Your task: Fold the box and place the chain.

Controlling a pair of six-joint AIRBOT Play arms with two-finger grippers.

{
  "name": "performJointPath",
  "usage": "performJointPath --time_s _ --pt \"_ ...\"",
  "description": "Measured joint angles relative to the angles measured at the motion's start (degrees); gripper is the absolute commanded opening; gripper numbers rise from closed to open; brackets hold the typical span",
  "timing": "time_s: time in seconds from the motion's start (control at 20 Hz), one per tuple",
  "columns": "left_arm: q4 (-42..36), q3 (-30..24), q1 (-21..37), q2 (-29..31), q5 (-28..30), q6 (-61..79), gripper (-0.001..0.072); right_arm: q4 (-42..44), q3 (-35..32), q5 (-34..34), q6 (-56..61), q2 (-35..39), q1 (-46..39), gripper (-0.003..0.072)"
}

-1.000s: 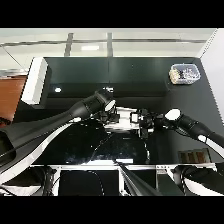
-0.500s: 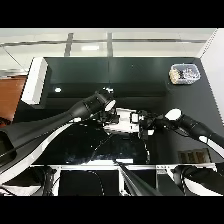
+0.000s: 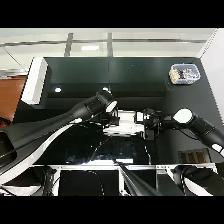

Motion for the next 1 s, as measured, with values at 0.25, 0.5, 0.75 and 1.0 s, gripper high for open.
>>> performJointPath --time_s 0.25,0.5,0.75,1.0 --pt "0.09 0.00 0.00 0.00 -0.07 -0.46 0.0025 -1.07 0.00 1.29 0.72 -1.22 0.00 0.0227" --pt "0.13 0.00 -0.02 0.00 -0.07 -0.66 0.0025 -0.15 0.00 1.09 0.94 -3.45 0.37 0.0118" --pt "0.22 0.00 -0.02 0.00 -0.07 -0.68 0.0025 7.89 0.00 -3.37 0.98 -6.69 3.85 0.0118" --pt "0.20 0.00 -0.02 0.00 -0.09 -0.74 0.0025 12.48 0.00 -6.71 1.29 -7.85 5.29 0.0180"
